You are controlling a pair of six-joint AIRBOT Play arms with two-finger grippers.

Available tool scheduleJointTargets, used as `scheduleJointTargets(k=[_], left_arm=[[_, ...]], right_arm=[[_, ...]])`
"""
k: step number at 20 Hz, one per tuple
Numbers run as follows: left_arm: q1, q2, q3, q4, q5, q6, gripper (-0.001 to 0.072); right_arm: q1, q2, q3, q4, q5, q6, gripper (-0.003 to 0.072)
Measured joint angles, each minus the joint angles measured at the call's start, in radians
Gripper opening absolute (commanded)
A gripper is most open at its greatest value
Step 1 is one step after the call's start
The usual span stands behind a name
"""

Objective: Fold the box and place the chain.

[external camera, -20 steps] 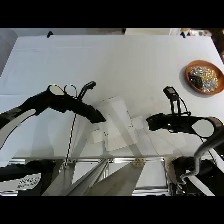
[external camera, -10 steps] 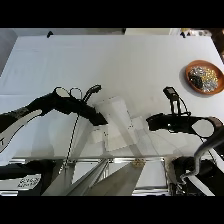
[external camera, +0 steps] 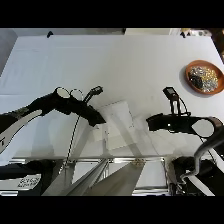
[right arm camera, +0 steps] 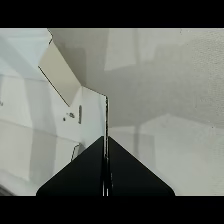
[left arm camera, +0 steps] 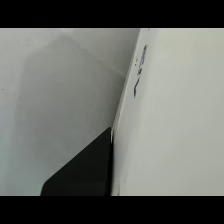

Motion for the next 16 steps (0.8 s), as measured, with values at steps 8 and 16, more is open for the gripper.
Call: scheduleJointTargets(k=[8, 16], left_arm=[[-0.016, 0.0, 0.064, -0.004, 0.006, 0.125, 0.0004], [-0.154, 0.0, 0.212, 0.22, 0.1, 0.175, 0.0012]], right_arm=[[0.0, 0.002, 0.03, 0.045, 0.072, 0.0, 0.042], [0.0, 0.041, 0.21, -0.109, 0.296, -0.001, 0.0417]])
